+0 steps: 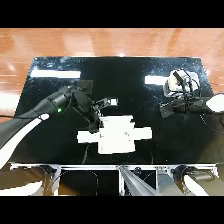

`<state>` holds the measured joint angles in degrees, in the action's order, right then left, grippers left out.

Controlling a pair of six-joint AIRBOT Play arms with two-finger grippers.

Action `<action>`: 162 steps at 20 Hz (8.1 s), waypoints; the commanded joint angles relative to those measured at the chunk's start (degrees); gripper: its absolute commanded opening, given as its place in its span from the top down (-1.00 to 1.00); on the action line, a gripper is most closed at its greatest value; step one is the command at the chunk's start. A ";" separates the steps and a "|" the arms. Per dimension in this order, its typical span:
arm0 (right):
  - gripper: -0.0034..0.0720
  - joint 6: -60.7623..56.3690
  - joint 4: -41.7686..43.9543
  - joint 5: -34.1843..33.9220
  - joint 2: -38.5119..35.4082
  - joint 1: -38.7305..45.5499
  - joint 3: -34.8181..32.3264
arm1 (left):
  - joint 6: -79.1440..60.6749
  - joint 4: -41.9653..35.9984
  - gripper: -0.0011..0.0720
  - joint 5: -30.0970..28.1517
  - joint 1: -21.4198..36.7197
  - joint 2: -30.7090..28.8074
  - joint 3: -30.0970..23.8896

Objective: Fold the box and place the chain.

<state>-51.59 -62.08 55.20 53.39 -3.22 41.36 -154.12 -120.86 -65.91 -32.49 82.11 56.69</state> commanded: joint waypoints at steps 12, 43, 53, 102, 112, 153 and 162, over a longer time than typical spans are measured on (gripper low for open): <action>-0.96 17.99 1.81 1.53 -0.02 -0.11 -0.15 | 1.84 3.08 0.92 12.37 -2.12 -1.66 -4.07; -0.96 47.54 -0.72 -7.61 5.09 -33.88 -12.74 | 1.57 7.72 0.92 15.47 -2.03 -1.60 -4.07; -0.95 47.54 1.01 -10.93 7.48 -35.82 -12.76 | 2.01 7.74 0.92 12.00 -2.03 -1.62 -4.07; -0.96 40.26 -5.53 -10.40 4.17 -32.13 -14.95 | 4.87 7.87 0.92 9.33 -2.03 -1.60 -4.07; -0.96 43.06 -5.25 -15.23 5.07 -32.17 -14.97 | 4.85 7.74 0.92 9.33 -2.03 -1.62 -4.07; -0.96 52.83 8.74 -21.03 5.22 -32.17 -16.04 | 5.90 7.72 0.92 9.22 -2.03 -1.62 -4.07; -0.96 52.00 7.85 -21.81 0.07 -32.13 -16.02 | 5.90 7.74 0.92 9.27 -2.03 -1.62 -4.07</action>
<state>0.89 -53.49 34.06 55.09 -35.38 25.34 -148.18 -113.21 -56.64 -34.52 80.53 52.62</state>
